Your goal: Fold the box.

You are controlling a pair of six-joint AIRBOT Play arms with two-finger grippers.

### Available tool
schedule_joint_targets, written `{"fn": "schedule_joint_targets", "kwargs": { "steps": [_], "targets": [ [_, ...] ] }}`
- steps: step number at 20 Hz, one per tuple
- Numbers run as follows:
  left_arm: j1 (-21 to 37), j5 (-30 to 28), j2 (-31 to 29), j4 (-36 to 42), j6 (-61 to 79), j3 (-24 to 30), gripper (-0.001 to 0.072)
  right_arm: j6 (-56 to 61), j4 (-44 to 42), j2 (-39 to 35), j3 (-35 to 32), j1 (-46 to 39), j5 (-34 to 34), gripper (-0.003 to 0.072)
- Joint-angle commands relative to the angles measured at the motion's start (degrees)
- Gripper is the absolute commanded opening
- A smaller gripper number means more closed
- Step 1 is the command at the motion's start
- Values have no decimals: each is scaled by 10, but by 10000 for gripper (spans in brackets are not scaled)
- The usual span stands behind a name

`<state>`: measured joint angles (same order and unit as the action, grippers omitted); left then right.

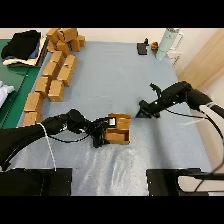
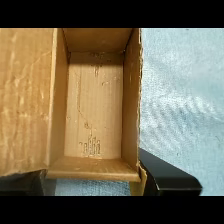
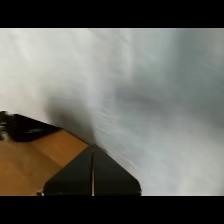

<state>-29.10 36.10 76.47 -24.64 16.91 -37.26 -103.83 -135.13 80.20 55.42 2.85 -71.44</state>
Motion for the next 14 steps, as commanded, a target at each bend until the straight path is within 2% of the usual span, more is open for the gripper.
{"fn": "schedule_joint_targets", "kwargs": {
  "steps": [1, 3, 6, 14],
  "targets": [
    [0, 0, 0, 0, 0, 0, 464, -215, -169, 85, 26, -7, -76, 0],
    [0, 0, 0, 0, 0, 0, 464, -262, -165, 78, 24, 32, -107, 0],
    [0, 0, 0, 0, 0, 0, 464, -284, -126, 29, -4, 104, -80, 0],
    [0, 0, 0, 0, 0, 0, 464, -282, 64, -159, -122, 256, 124, 0]
  ]
}}
